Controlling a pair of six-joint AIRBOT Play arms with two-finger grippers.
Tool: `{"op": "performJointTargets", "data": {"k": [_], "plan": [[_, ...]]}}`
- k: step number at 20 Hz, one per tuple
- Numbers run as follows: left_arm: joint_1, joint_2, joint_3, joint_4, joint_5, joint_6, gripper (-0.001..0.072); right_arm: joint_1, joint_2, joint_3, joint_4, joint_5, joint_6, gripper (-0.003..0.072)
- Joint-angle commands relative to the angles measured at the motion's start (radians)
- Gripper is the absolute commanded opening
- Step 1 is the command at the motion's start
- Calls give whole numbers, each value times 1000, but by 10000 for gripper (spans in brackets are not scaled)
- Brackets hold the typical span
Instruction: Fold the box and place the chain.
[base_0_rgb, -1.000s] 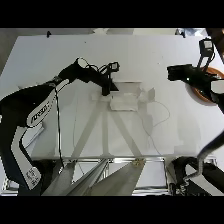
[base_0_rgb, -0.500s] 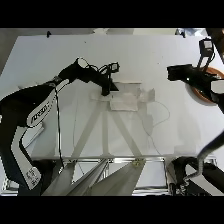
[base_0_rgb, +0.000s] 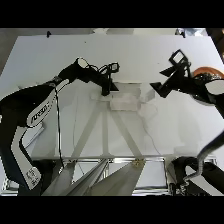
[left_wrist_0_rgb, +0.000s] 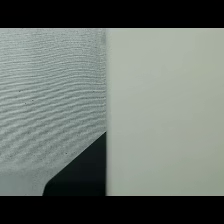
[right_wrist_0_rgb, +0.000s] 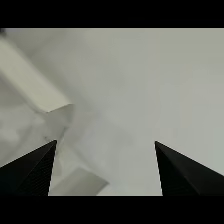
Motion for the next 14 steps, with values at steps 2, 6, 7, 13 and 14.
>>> {"op": "performJointTargets", "data": {"k": [2, 6, 7, 13, 14], "plan": [[0, -1, 0, 0, 0, 0, 9, 52, 5, 2, 3, 138, -216, 702], [0, -1, 0, 0, 0, 0, 9, 53, 5, 2, -6, 137, -212, 699], [0, -1, 0, 0, 0, 0, 9, 54, 5, 2, -18, 139, -211, 699], [0, -1, 0, 0, 0, 0, 9, -9, 4, 2, -31, 293, -257, 698], [0, -1, 0, 0, 0, 0, 9, -32, 3, -3, -30, 344, -318, 698]]}}
